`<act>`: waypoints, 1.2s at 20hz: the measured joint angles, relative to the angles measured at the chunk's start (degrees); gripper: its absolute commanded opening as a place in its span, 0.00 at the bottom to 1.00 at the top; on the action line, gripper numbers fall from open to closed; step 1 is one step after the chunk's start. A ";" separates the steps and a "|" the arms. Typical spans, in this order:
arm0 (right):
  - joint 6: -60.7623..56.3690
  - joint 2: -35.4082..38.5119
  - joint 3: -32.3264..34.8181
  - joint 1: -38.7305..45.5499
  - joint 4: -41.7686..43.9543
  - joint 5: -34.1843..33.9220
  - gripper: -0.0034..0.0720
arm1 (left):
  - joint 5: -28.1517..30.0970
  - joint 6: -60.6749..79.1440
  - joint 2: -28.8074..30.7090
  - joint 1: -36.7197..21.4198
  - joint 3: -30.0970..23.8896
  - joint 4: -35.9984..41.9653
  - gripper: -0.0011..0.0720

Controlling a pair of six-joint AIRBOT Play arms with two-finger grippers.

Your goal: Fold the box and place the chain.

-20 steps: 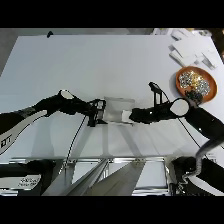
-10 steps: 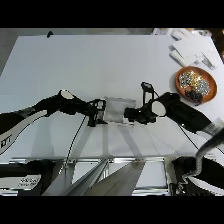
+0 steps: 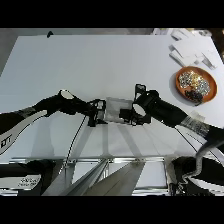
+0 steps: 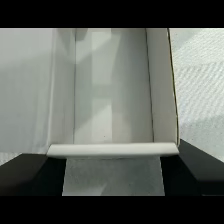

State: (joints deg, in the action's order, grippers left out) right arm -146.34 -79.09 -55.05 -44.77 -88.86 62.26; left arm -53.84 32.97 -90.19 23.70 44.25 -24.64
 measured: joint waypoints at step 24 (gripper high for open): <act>-6.05 -3.69 -0.42 -0.85 0.33 -3.63 0.36 | 0.02 0.04 0.02 -0.09 0.02 -0.07 0.06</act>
State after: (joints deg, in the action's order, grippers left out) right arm -152.40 -82.78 -55.46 -45.63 -88.53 58.63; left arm -53.82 33.01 -90.17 23.62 44.27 -24.71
